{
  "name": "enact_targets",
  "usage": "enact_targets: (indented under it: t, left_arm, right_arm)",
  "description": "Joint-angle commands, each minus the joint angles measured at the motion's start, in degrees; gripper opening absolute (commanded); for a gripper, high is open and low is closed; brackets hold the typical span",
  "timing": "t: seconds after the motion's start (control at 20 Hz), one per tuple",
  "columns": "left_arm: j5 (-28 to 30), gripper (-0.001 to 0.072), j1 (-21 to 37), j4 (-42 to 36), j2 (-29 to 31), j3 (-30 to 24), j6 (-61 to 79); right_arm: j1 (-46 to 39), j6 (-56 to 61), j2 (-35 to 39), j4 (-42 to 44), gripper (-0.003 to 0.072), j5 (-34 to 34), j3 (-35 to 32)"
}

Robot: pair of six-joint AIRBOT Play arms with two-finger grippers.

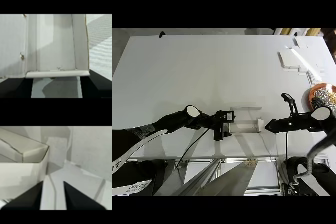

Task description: Fold the box and place the chain.

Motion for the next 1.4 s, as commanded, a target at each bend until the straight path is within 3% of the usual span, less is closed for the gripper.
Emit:
enact_targets:
  t: [0.0, 0.25, 0.6, 1.35]
  left_arm:
    - [0.00, 0.0168, 0.02, 0.00, 0.04, 0.00, 0.02]
    - [0.00, 0.0167, 0.02, 0.00, 0.04, 0.00, 0.02]
    - [0.00, 0.0167, 0.02, 0.00, 0.04, 0.00, 0.02]
    - [0.00, 0.0167, 0.02, 0.00, 0.04, 0.00, 0.02]
  right_arm:
    - [1.81, -0.22, 3.76, 3.32, 0.0412, 0.55, -0.02]
    - [8.98, 1.77, 3.76, 2.73, 0.0412, -5.18, -0.04]
    - [10.03, 10.47, 3.76, 1.90, 0.0409, -8.15, 0.31]
    - [34.80, 47.08, -2.25, -23.19, 0.0355, -10.58, 9.07]
